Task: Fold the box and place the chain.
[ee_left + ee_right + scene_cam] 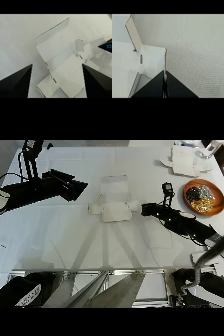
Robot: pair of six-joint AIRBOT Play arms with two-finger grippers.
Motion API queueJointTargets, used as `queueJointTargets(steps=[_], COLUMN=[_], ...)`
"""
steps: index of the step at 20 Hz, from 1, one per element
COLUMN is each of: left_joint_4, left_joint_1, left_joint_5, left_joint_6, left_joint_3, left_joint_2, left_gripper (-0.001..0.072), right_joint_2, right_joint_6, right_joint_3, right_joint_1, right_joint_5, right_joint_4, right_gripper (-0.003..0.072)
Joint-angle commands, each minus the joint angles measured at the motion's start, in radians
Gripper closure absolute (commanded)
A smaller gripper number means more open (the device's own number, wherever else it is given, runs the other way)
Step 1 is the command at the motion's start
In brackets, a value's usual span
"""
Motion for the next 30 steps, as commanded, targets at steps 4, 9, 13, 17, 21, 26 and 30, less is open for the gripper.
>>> queueJointTargets(steps=[4, 9, 13, 17, 21, 26, 30], left_joint_4=[-0.004, -0.003, 0.017, 0.034, 0.035, 0.029, 0.015], left_joint_1=[0.000, 0.000, 0.000, 0.011, 0.085, 0.138, 0.138], left_joint_5=[0.027, 0.015, 0.035, 0.045, -0.157, -0.383, -0.526], left_joint_6=[-0.004, -0.015, -0.002, 0.000, 0.000, -0.003, 0.028], left_joint_3=[0.001, 0.001, 0.001, 0.022, 0.193, 0.470, 0.659], left_joint_2=[0.001, 0.000, -0.003, -0.059, -0.258, -0.569, -0.805], left_gripper=[0.0016, 0.0018, 0.0224, 0.0214, 0.0128, 0.0011, 0.0012], right_joint_2=[0.001, 0.001, 0.001, 0.001, 0.001, 0.001, 0.001], right_joint_6=[0.000, 0.000, 0.000, 0.000, 0.000, 0.000, 0.000], right_joint_3=[0.000, 0.000, 0.000, 0.000, 0.000, 0.000, 0.000], right_joint_1=[0.000, 0.000, 0.000, 0.000, 0.000, 0.000, 0.000], right_joint_5=[0.002, 0.002, 0.002, 0.002, 0.002, 0.002, 0.002], right_joint_4=[0.000, 0.000, 0.000, 0.000, 0.000, 0.000, 0.000], right_gripper=[0.0675, 0.0675, 0.0675, 0.0675, 0.0675, 0.0675, 0.0675])
